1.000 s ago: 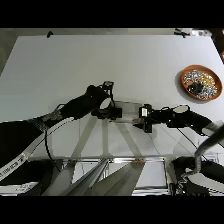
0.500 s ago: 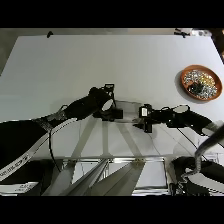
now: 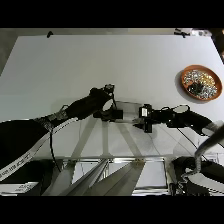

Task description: Fold the box and place the chain.

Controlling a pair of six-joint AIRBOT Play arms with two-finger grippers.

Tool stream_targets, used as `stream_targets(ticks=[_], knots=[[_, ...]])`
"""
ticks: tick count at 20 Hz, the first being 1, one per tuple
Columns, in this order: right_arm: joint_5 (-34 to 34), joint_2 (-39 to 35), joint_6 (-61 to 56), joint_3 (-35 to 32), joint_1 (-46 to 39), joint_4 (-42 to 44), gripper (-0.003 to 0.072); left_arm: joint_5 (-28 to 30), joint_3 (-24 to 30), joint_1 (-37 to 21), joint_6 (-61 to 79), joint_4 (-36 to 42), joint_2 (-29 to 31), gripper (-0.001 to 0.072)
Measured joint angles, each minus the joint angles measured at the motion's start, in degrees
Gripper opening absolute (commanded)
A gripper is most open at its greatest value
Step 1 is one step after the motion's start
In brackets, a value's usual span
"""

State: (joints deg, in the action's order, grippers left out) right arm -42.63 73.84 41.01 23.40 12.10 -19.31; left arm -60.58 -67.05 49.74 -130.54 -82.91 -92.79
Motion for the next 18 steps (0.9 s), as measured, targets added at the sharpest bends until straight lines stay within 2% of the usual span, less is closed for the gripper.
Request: stream_targets(ticks=[3,4,5,6,7,8,11,13,18], knots=[[0.0,0.0,0.0,0.0,0.0,0.0,0.0416,0.0,0.0,0.0,0.0,0.2,0.0,0.0009],[0.0,0.0,0.0,0.0,0.0,0.0,0.0416,0.0,0.0,0.0,0.0,0.2,0.0,0.0049],[0.0,0.0,0.0,0.0,0.0,0.0,0.0416,0.1,0.0,0.0,0.0,0.4,0.0,0.0129],[0.0,0.0,0.0,0.0,0.0,0.0,0.0416,0.5,0.0,0.0,0.0,0.7,0.0,0.0276],[0.0,0.0,0.0,0.0,0.0,0.0,0.0416,0.8,0.0,0.0,0.1,1.1,0.1,0.0395],[0.0,0.0,0.0,0.0,0.0,0.0,0.0416,0.6,0.0,0.0,0.3,1.3,0.3,0.0419],[0.0,0.0,0.0,0.0,0.0,0.0,0.0416,0.6,0.0,-0.7,2.4,1.3,2.3,0.0426],[0.0,0.0,0.0,0.0,0.0,0.0,0.0416,0.4,0.0,-1.8,4.7,1.4,4.6,0.0538],[0.0,0.0,0.0,0.0,0.0,0.0,0.0416,-1.5,0.2,-7.2,14.5,1.4,12.3,0.0538]])
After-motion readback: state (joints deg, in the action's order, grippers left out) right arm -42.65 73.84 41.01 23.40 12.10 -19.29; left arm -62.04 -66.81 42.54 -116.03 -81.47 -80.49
